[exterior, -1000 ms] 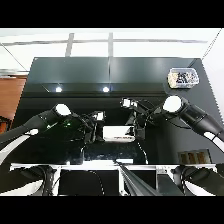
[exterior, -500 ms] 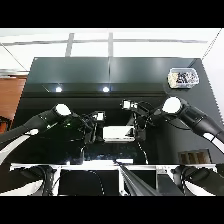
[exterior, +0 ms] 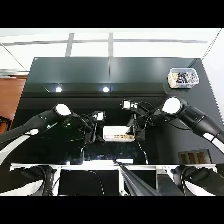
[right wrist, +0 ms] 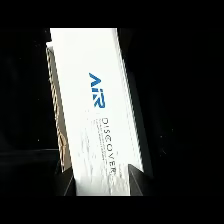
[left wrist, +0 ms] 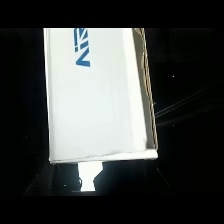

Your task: Fold the box and place the chain.

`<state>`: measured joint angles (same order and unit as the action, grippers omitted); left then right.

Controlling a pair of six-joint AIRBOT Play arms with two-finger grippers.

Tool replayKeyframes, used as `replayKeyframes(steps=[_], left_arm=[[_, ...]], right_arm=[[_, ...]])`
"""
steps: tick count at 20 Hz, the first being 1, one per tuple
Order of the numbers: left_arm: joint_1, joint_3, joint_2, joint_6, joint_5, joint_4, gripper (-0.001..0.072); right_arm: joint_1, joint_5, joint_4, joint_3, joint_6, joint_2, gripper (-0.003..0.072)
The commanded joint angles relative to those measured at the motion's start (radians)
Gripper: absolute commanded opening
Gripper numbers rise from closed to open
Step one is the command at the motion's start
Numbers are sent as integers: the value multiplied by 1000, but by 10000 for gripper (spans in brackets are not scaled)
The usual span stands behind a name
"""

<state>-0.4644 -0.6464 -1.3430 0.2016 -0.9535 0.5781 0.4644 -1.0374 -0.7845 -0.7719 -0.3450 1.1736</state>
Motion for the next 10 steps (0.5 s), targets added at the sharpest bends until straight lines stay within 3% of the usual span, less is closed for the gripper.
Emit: replayKeyframes(steps=[1, 3, 10], left_arm=[[-1, -1, 0, 0, 0, 1, 462], [-1, -1, 0, 0, 0, 1, 462], [-1, -1, 0, 0, 0, 1, 462]], right_arm=[[1, -15, -2, 3, -2, 1, 339], [1, -16, -2, 3, -2, 1, 387], [1, -16, -8, 3, -2, 1, 388]])
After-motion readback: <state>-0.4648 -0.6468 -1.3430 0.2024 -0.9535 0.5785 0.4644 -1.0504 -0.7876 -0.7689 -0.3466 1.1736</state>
